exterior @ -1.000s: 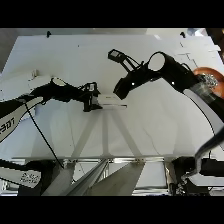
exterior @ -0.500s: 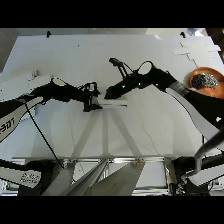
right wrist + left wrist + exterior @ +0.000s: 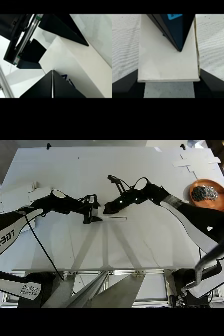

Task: Fold the box and place the chain.

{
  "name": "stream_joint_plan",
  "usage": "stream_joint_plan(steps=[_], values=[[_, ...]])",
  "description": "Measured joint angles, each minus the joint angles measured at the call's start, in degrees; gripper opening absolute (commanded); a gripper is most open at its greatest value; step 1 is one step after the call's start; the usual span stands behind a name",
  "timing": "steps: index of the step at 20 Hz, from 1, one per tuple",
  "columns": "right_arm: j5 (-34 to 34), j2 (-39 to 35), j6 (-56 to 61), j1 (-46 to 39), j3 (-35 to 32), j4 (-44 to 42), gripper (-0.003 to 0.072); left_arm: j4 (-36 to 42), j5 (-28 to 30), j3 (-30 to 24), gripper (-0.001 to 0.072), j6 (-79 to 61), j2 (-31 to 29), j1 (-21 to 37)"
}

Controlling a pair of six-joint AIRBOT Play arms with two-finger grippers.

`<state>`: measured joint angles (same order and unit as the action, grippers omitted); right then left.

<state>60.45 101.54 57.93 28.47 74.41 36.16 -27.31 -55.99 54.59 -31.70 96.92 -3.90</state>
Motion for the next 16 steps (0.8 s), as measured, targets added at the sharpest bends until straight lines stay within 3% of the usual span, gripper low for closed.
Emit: stream_joint_plan(steps=[8,16], values=[[-1.2,-5.1,-2.0,-0.4,-0.1,1.0,0.0012,0.0,-0.1,0.0,0.0217,0.2,0.0,0.0],[1.6,-13.5,-7.0,-6.8,-3.0,1.2,0.0011,0.0,0.0,0.0,0.0217,0.0,0.0,0.0]])
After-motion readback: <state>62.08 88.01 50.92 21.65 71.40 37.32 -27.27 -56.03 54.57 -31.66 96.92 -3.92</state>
